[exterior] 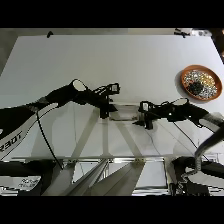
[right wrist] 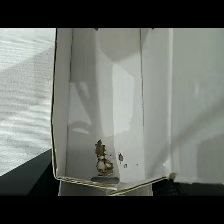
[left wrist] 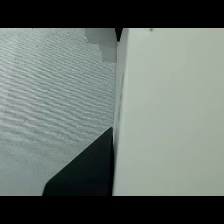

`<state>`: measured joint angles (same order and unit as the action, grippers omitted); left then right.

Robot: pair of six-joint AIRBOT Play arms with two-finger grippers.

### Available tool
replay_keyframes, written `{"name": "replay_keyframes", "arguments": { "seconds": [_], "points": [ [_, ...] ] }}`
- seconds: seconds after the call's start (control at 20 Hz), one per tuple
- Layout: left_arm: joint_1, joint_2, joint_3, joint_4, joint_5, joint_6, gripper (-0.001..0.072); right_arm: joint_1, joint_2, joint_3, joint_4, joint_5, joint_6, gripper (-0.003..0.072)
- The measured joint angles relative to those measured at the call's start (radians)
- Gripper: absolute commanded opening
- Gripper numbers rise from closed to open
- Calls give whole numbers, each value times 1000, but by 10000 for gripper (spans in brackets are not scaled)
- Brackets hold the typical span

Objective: Fold the box and place the chain.

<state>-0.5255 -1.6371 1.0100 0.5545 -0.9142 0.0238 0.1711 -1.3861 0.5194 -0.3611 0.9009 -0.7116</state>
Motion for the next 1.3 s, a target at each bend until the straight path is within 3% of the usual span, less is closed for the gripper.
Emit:
{"name": "replay_keyframes", "arguments": {
  "seconds": [1.3],
  "points": [
    [0, 0, 0, 0, 2, 0, 12, 2, 1, 2, -55, -40, -1, 414]
  ]
}}
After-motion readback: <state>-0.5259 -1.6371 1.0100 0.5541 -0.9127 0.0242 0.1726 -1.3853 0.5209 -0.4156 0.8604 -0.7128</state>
